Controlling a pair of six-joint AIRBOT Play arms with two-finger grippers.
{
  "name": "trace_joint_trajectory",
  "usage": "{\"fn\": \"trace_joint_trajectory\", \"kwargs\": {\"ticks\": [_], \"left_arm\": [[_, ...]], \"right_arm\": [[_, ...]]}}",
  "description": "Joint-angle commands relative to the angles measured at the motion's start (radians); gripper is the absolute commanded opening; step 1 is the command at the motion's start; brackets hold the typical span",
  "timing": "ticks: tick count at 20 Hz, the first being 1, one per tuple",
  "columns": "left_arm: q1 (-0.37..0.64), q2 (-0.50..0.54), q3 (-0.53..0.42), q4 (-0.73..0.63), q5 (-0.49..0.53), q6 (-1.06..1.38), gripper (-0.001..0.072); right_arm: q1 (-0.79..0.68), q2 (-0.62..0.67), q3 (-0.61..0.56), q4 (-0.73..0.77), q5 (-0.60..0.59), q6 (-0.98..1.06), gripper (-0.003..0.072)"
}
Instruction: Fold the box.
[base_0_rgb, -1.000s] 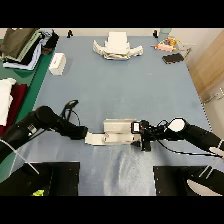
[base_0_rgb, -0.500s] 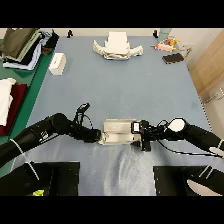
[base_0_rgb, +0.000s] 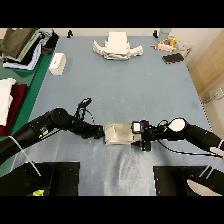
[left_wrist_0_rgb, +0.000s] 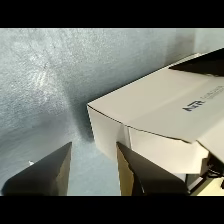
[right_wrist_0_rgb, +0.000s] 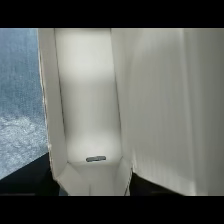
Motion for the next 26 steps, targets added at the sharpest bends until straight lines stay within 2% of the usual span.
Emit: {"fn": "trace_joint_trajectory", "kwargs": {"ticks": [1, 4, 6, 12, 18, 21, 26], "left_arm": [[0.0, 0.0, 0.005, 0.005, -0.018, -0.002, 0.0448], [0.0, 0.0, 0.005, 0.132, -0.018, -0.085, 0.0448], [0.0, 0.001, 0.005, 0.17, -0.023, -0.117, 0.0448], [0.0, 0.001, 0.019, 0.171, -0.06, -0.126, 0.0448], [0.0, 0.001, 0.14, 0.158, -0.201, -0.132, 0.0449], [-0.003, -0.006, 0.134, 0.097, -0.195, -0.13, 0.0449], [-0.002, -0.068, 0.117, 0.079, -0.156, -0.129, 0.0449]], "right_arm": [[0.001, 0.0, 0.0, 0.0, 0.0, -0.001, 0.0441], [0.001, 0.0, 0.0, 0.0, 0.0, -0.001, 0.0441], [0.001, 0.0, 0.0, 0.0, 0.0, -0.001, 0.0441], [0.001, 0.0, 0.0, 0.0, 0.0, -0.001, 0.0441], [0.001, 0.0, 0.0, 0.0, 0.0, -0.001, 0.0441], [0.001, 0.0, 0.0, 0.0, 0.0, -0.001, 0.0441], [0.001, 0.0, 0.0, 0.0, 0.0, -0.001, 0.0441]]}}
